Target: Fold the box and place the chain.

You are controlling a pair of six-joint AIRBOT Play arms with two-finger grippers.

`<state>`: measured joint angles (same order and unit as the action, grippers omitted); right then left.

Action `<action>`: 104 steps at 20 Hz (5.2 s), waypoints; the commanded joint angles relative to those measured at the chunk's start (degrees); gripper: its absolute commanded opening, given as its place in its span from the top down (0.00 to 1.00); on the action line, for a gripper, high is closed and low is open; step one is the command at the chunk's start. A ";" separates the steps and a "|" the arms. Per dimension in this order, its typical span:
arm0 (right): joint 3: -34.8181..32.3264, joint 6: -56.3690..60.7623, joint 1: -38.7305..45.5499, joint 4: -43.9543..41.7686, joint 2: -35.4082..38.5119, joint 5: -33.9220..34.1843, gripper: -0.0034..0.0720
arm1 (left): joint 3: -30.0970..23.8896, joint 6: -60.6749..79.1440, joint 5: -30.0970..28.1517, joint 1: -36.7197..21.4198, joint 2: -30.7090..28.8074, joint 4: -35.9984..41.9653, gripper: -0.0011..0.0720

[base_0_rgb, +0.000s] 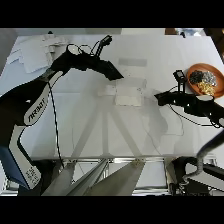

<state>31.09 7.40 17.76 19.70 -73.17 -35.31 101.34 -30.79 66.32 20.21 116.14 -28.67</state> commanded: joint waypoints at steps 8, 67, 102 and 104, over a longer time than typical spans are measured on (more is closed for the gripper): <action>-0.02 0.02 0.04 -0.02 0.02 -0.02 0.94 | 1.20 -0.92 -0.35 1.97 1.14 -4.02 0.29; 0.00 0.24 0.35 15.13 29.86 14.91 0.35 | 0.24 1.84 18.91 -2.56 -17.68 -12.98 0.98; 0.00 3.34 0.35 15.02 31.95 28.89 0.35 | -16.39 30.97 -4.00 4.90 -6.19 -3.54 0.98; 0.00 3.34 0.35 15.02 31.95 28.89 0.35 | -16.39 30.99 -4.13 4.90 -6.03 -3.48 0.98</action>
<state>31.05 10.74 18.11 34.72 -41.25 -6.39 84.95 0.01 62.43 25.10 110.00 -31.16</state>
